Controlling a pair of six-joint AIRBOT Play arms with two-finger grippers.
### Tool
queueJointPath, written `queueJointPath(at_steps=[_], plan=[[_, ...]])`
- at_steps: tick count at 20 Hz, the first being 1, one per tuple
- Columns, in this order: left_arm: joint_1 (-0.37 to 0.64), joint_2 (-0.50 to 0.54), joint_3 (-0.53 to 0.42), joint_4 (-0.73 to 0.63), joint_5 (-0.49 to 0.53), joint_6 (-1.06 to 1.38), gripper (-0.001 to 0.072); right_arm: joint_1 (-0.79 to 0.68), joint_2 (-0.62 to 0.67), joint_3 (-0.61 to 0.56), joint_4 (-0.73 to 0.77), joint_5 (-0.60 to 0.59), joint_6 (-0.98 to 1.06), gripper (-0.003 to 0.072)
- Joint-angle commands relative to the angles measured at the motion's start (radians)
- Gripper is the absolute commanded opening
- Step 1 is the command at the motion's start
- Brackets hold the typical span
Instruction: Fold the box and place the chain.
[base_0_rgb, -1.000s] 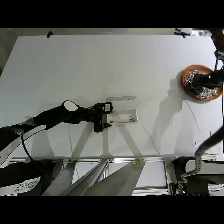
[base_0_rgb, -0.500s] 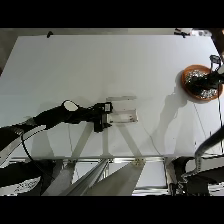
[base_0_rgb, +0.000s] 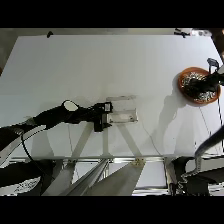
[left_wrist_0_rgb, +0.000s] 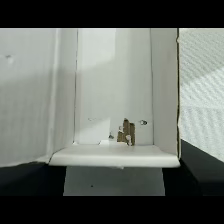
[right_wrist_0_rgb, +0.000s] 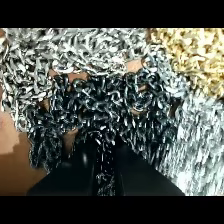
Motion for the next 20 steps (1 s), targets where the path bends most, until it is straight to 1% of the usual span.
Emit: queueJointPath(at_steps=[1, 5, 7, 10, 14, 16, 20], plan=[[0.000, 0.001, 0.000, 0.000, 0.000, 0.000, 0.0152, -0.001, 0.084, 0.010, -0.003, -0.031, -0.008, 0.0010], [0.000, 0.001, 0.000, 0.000, 0.000, 0.000, 0.0152, -0.001, 0.221, 0.010, 0.006, -0.021, -0.038, 0.0010], [0.000, 0.001, 0.000, 0.000, 0.000, 0.000, 0.0152, -0.001, 0.296, 0.010, 0.026, 0.012, -0.064, 0.0010], [0.000, 0.001, 0.000, 0.000, 0.000, 0.000, 0.0152, -0.001, 0.415, 0.010, 0.115, 0.087, -0.134, 0.0010], [0.000, 0.001, 0.000, 0.000, 0.000, 0.000, 0.0152, 0.006, 0.563, 0.010, 0.278, 0.177, -0.220, 0.0010], [0.000, 0.001, 0.000, 0.000, 0.000, 0.000, 0.0152, 0.051, 0.631, 0.010, 0.282, 0.215, -0.224, 0.0010], [0.000, 0.001, 0.000, 0.000, 0.000, 0.000, 0.0152, 0.214, 0.729, 0.010, 0.282, 0.277, -0.215, 0.0009]])
